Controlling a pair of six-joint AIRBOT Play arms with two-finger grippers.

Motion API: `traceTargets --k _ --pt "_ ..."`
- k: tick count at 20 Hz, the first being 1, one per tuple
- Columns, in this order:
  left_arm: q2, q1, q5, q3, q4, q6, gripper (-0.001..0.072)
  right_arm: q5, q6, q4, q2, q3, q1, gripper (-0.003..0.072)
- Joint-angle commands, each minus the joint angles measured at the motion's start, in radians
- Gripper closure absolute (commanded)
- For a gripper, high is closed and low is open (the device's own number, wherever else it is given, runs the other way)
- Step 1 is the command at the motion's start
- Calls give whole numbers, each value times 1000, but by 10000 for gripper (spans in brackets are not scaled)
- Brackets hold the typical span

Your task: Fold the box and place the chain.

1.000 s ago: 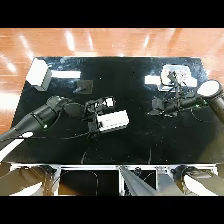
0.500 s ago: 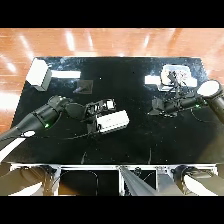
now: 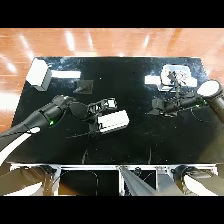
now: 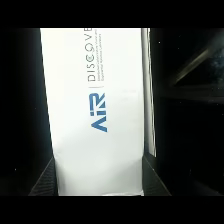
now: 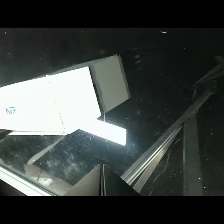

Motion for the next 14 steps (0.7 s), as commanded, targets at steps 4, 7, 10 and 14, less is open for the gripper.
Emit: traceTargets --k 4,7,10,14 --pt "102 153 172 49 64 -166 693 -10 0 1 1 0 0 649" --pt "201 304 245 49 65 -220 693 -11 0 0 1 0 0 649" --pt "286 523 338 43 69 -269 693 -22 -8 0 1 0 0 649" --pt "329 882 398 21 177 -299 693 -35 -18 0 1 0 0 649"
